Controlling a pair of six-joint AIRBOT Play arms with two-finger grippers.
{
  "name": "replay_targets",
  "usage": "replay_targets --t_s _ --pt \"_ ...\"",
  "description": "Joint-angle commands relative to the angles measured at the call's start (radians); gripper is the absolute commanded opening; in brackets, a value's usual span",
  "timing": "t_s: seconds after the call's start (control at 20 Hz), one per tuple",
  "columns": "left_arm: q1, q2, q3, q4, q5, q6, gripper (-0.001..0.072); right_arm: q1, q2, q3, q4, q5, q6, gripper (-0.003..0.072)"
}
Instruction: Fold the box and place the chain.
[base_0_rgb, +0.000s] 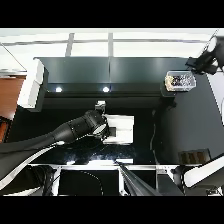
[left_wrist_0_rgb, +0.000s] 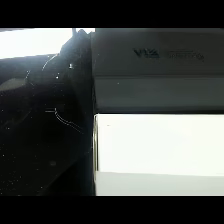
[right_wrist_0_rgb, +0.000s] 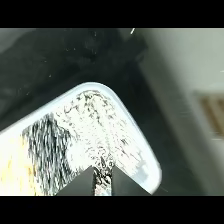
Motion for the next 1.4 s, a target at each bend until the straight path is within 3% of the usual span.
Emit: replay_targets --t_s 0.0,0.25,0.5,0.75,1.1,1.2,1.35 --pt "0.000 0.000 0.000 0.001 0.007 0.000 0.0030 0.022 0.167 0.012 -0.002 0.114 -0.223 0.0007" --pt "0.000 -0.001 0.000 0.000 0.008 0.000 0.0029 0.031 0.477 0.012 0.145 0.006 -0.262 0.0005" --pt "0.000 -0.001 0.000 0.000 0.008 0.000 0.0029 0.032 0.690 0.012 0.297 -0.010 -0.312 0.0005" --pt "0.000 -0.001 0.000 0.000 0.007 0.000 0.0029 0.032 0.822 0.002 0.503 0.120 -0.371 0.0006" --pt "0.000 -0.001 0.000 0.000 0.006 0.000 0.0029 0.085 1.082 -0.438 0.810 0.225 -0.595 0.0006" --pt "0.000 -0.001 0.000 -0.001 0.005 0.000 0.0029 0.122 1.092 -0.517 0.882 0.301 -0.588 0.0006" --pt "0.000 -0.001 0.000 0.000 0.005 0.000 0.0029 0.207 1.092 -0.628 0.977 0.278 -0.589 0.0006"
